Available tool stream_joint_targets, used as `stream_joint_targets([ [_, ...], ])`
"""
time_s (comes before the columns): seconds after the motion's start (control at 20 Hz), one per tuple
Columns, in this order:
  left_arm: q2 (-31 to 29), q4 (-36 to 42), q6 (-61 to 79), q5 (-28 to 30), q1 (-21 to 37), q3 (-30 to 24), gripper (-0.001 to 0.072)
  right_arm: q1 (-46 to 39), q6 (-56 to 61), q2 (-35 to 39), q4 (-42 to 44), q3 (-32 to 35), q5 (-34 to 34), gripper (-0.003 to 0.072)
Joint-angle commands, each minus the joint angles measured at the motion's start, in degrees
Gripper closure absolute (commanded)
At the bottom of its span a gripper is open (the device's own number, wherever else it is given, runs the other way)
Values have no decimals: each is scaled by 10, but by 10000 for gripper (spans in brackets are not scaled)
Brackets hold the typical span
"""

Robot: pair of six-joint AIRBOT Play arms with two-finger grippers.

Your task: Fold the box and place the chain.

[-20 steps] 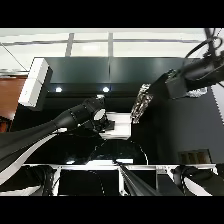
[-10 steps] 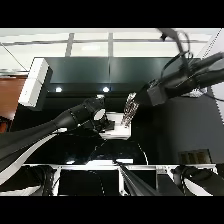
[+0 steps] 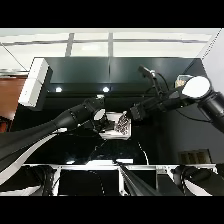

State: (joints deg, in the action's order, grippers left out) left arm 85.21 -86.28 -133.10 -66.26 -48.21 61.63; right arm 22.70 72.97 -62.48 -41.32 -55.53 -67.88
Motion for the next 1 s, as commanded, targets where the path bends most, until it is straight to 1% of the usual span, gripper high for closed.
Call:
stream_joint_targets([
  [0.0, 0, 0, 0, 0, 0, 0, 683, 3, 8, 0, -10, 30, 17, 415],
  [0.1, 0, 0, 0, 0, 0, 0, 683, -19, 8, 8, -25, 24, -18, 416],
  [0.2, 0, 0, 0, 0, 0, 0, 683, -76, 10, 37, -78, 16, -73, 417],
  [0.3, 0, 0, 0, 0, 0, 0, 683, -147, 10, 84, -152, 16, -105, 418],
  [0.35, 0, 0, 0, 0, 0, 0, 683, -181, 11, 108, -207, 17, -104, 418],
  [0.4, 0, 0, 0, 0, 0, 0, 683, -208, 15, 125, -253, 21, -91, 418],
  [0.45, 0, 0, 0, 0, 0, 0, 683, -235, 19, 139, -284, 32, -62, 418],
  [0.5, 0, 0, 0, 1, 0, 0, 683, -259, 21, 145, -293, 46, -29, 418],
  [0.6, 0, 0, 0, 4, 0, 0, 683, -285, 21, 145, -282, 76, 33, 418],
  [0.7, 0, 0, 0, 0, 0, 0, 683, -286, 20, 144, -262, 104, 76, 418],
  [0.8, 0, 0, 5, -6, 0, 0, 683, -285, 20, 144, -240, 123, 89, 418],
  [0.95, 0, 0, 6, -5, 0, 0, 683, -285, 18, 144, -238, 138, 87, 418],
])
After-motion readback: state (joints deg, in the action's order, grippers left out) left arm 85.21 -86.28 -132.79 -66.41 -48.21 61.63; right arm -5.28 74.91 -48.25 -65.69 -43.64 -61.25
